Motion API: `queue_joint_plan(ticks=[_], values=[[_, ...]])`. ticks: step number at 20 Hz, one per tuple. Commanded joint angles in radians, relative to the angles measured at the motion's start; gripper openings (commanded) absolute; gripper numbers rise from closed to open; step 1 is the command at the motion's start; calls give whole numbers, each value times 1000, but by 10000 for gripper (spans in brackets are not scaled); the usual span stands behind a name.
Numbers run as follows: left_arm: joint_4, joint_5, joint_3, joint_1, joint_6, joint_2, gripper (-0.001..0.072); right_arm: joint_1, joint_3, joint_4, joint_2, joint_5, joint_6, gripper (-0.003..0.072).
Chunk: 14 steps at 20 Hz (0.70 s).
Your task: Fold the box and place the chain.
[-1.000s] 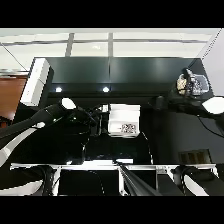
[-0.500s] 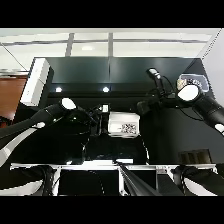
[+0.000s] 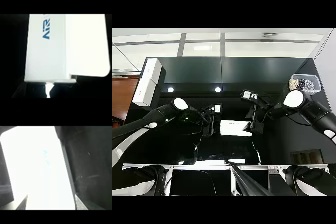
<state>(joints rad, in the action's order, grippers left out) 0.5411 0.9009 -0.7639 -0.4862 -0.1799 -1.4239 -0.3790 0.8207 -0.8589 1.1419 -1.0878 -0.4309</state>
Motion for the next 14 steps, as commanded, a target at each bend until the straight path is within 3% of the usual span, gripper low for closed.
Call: queue_joint_plan(ticks=[1, 2, 3, 4, 5, 6, 7, 14], values=[[1, -3, -1, 0, 0, -1, 334, -28, -17, -17, 0, 46, 99, 644], [1, -3, -1, 0, 0, -1, 334, -28, -17, -22, 0, 46, 99, 644], [1, -3, -1, 0, 0, -1, 334, -28, -17, -22, 0, 46, 99, 575], [0, -3, 0, 0, 0, -1, 334, -28, -17, -22, 0, 44, 98, 430], [1, -3, -1, 0, 0, -1, 333, -28, -17, -22, 0, 45, 98, 406], [1, -3, -1, 0, 0, -1, 334, -28, -17, -21, 0, 45, 98, 292], [1, -3, -1, 0, 0, -1, 333, -28, -17, -21, 0, 45, 95, 247], [1, -3, 0, 0, 0, -1, 334, -28, -17, -21, 0, 42, 62, 246]])
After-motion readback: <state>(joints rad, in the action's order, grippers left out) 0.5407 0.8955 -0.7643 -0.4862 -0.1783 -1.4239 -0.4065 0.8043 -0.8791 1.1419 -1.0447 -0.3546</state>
